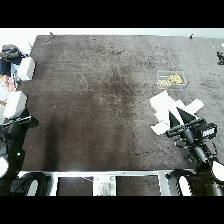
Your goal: Fold the box and place the chain.
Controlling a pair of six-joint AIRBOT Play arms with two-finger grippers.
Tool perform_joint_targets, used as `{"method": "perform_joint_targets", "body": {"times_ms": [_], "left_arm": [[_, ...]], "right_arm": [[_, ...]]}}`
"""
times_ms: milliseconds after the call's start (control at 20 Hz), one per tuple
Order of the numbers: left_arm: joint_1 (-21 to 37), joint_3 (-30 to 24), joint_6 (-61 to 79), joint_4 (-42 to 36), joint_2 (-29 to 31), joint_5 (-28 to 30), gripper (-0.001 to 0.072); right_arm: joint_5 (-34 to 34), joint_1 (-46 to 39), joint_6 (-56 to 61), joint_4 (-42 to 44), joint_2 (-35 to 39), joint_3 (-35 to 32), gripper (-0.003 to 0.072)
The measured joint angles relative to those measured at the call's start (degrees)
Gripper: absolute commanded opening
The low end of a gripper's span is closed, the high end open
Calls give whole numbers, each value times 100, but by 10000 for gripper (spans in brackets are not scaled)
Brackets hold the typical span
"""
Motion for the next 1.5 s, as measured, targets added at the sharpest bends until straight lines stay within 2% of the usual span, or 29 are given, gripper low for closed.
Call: {"method": "perform_joint_targets", "body": {"times_ms": [500, 650, 700, 900, 1100, 1300, 1500], "left_arm": [[0, 0, 0, 0, 0, 0, 13], [0, -2, 0, 0, 0, 0, 14], [0, 0, 0, 0, 0, 0, 14], [0, -2, 0, 0, 0, 0, 13], [0, -2, 0, 0, 0, 0, 14], [0, -2, 0, -2, 0, 0, 14], [0, -2, 2, 0, 0, 0, 13]], "right_arm": [[-87, 0, 28, 195, 0, 245, 318], [-673, 0, 361, 264, -55, 581, 319], [-890, 0, 466, 273, -133, 708, 366], [-1523, -4, 750, 291, -1008, 1366, 368], [-1790, -168, 859, 267, -2680, 2345, 367], [-549, -1060, 1451, -258, -4518, 3484, 368], [1438, -2267, 3399, -2444, -6113, 5027, 370]]}}
